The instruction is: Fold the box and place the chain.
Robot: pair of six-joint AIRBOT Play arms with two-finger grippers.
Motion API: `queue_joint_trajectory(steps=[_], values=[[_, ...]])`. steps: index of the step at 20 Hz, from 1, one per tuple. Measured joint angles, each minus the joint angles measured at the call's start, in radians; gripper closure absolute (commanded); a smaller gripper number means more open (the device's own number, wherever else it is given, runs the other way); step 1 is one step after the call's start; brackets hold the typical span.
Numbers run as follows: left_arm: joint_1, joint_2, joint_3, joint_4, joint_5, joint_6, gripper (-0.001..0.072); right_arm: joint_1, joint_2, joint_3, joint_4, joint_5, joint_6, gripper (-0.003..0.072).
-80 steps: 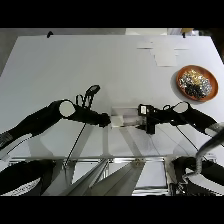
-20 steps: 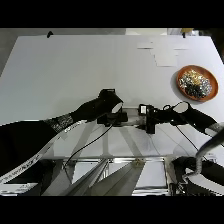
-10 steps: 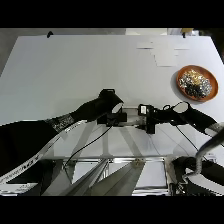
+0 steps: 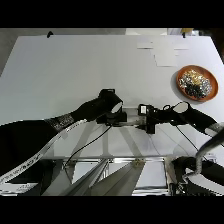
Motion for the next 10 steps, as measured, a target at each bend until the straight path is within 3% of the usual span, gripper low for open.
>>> queue_joint_trajectory(steps=[3, 5, 10], values=[[0.005, 0.0, 0.0, -0.003, -0.006, 0.027, 0.0608, 0.0, 0.0, 0.0, 0.0, 0.0, 0.0, 0.0348], [0.006, 0.0, 0.0, -0.005, -0.006, 0.036, 0.0694, 0.0, 0.0, 0.0, 0.0, 0.0, 0.0, 0.0348], [0.007, -0.002, 0.0, -0.012, 0.002, 0.045, 0.0707, 0.0, 0.0, 0.0, 0.0, 0.0, 0.001, 0.0348]])
